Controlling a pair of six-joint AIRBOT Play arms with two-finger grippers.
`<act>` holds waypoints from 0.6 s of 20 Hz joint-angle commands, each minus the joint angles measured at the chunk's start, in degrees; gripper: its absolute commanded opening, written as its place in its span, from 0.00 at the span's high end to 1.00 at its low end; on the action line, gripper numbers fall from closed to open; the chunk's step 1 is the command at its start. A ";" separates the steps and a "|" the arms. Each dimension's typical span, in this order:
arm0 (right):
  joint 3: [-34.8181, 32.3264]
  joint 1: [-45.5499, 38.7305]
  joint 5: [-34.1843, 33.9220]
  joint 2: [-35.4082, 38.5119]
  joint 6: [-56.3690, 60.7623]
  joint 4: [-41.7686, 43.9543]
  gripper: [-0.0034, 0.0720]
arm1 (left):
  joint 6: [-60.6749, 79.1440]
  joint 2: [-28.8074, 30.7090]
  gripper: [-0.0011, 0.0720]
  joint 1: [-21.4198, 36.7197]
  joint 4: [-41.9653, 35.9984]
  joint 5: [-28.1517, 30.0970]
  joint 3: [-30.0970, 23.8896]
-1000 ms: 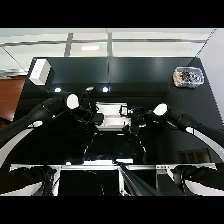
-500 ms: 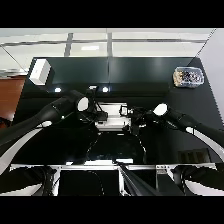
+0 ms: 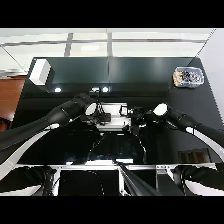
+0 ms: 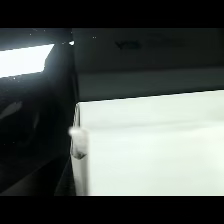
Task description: Fold the box and place the chain.
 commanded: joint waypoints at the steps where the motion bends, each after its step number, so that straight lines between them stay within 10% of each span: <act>1: 0.02 -0.04 0.04 -0.02 0.00 0.00 0.78 | -2.67 -1.84 0.51 -0.81 1.68 -2.58 1.31; 7: 0.02 -0.04 0.02 0.00 0.00 0.00 0.79 | -2.56 -1.70 0.86 -0.81 1.25 -2.60 1.31; 12: 0.02 -0.04 0.02 0.00 0.00 0.00 0.79 | -2.58 -1.70 0.95 -0.83 1.22 -2.60 1.31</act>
